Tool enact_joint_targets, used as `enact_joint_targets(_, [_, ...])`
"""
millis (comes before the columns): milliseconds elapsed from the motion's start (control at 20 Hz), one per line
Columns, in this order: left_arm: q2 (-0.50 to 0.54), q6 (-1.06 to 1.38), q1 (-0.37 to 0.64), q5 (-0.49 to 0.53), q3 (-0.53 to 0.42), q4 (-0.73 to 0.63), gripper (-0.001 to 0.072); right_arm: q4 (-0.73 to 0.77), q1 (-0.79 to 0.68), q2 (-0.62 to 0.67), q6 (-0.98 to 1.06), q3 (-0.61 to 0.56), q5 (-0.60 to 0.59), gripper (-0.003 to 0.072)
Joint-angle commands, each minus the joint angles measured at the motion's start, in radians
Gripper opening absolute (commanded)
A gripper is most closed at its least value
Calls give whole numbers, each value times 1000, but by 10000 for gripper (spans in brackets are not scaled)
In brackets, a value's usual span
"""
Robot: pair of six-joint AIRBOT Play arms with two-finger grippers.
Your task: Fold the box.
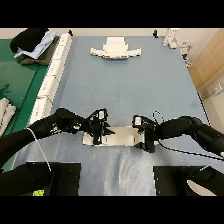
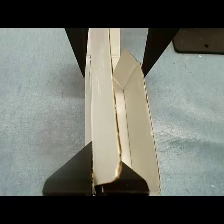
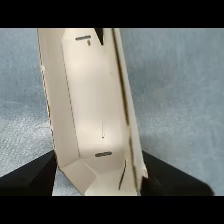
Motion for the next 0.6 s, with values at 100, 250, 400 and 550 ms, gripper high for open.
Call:
enact_joint_targets(100, [1,0,0,0,1,0,14,-10,-9,-30,10,3,-10,712])
enact_joint_targets(250, [1,0,0,0,1,0,14,-2,-9,-37,2,2,-8,711])
enact_joint_targets(400, [1,0,0,0,1,0,13,33,-9,-45,-108,-8,-5,711])
enact_joint_targets(550, [1,0,0,0,1,0,13,42,-9,-47,-154,-26,-3,711])
